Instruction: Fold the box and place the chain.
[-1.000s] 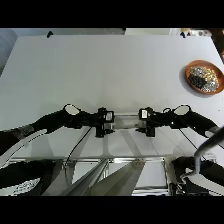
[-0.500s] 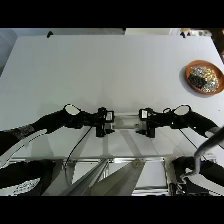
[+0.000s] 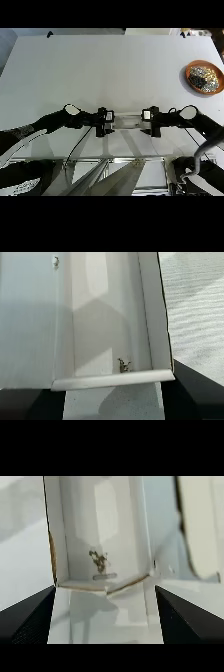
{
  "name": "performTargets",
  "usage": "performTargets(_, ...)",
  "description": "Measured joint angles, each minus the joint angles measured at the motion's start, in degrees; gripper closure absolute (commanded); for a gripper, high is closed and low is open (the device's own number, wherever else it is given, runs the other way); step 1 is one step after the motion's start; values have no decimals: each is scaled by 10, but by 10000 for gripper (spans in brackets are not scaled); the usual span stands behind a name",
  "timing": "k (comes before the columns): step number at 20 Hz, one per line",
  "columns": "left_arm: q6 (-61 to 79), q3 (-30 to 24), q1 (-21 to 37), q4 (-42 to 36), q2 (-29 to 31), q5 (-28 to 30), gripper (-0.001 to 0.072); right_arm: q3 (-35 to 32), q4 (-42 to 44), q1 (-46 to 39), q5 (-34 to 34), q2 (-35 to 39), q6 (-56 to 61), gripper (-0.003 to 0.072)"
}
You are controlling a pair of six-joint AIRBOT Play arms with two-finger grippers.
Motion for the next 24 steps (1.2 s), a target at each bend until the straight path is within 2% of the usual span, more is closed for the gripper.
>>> performTargets(5,0,0,0,0,0,0,499,0,-42,0,8,66,88,6)
performTargets(6,0,0,0,0,0,0,499,0,-45,0,17,83,108,24)
performTargets(8,0,0,0,0,0,0,499,2,-43,0,39,122,144,136)
performTargets(9,0,0,0,0,0,0,499,2,-33,0,47,142,158,329)
performTargets(10,0,0,0,0,0,0,499,2,-13,0,55,162,170,676)
performTargets(14,0,0,0,0,0,0,499,2,81,0,59,193,191,666)
performTargets(17,-1,0,0,0,0,0,499,2,130,0,11,174,196,666)
performTargets(20,-1,0,0,0,0,0,499,3,156,0,-61,119,222,666)
performTargets(24,-1,0,0,0,0,0,499,3,164,0,-106,24,258,666)
